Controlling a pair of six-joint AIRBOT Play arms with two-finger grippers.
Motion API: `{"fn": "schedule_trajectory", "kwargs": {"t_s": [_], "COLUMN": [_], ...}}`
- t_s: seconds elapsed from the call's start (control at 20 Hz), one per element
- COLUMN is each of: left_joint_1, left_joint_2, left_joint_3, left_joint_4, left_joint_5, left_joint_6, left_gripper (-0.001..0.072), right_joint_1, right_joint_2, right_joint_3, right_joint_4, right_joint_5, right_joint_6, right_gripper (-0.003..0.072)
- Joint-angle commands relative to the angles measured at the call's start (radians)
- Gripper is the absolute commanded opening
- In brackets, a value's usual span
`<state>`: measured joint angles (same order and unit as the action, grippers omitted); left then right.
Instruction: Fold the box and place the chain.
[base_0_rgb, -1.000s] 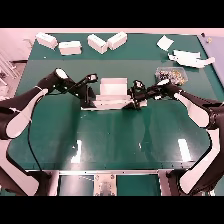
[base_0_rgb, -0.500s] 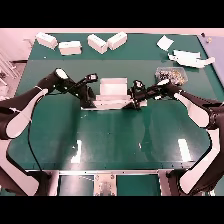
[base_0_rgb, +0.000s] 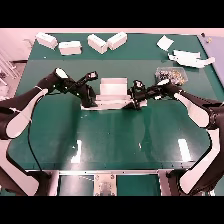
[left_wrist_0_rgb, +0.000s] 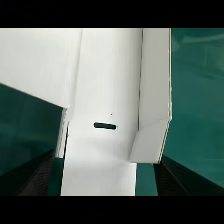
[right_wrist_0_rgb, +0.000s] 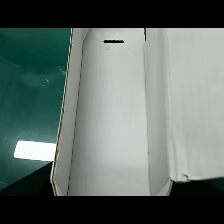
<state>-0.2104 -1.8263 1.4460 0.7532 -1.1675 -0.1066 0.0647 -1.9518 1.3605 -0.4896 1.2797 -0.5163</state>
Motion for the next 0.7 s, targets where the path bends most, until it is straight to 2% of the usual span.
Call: {"fn": "schedule_trajectory", "kwargs": {"t_s": [0.0,0.1,0.65], "left_joint_1": [0.0,0.0,-0.011], "left_joint_2": [0.0,0.0,0.0], "left_joint_3": [0.001,0.001,-0.001], "left_joint_4": [-0.002,-0.002,-0.042], "left_joint_5": [-0.004,-0.011,-0.012], "left_joint_6": [-0.001,0.0,0.011], "left_gripper": [0.0715,0.0579,0.0577], "right_joint_1": [0.0,0.0,0.0], "right_joint_2": [0.0,0.0,0.0], "right_joint_3": [0.0,0.0,0.0], "right_joint_4": [0.0,0.0,0.0], "right_joint_5": [0.0,0.0,0.0], "right_joint_6": [0.0,0.0,0.0], "right_gripper": [0.0547,0.0547,0.0547]}}
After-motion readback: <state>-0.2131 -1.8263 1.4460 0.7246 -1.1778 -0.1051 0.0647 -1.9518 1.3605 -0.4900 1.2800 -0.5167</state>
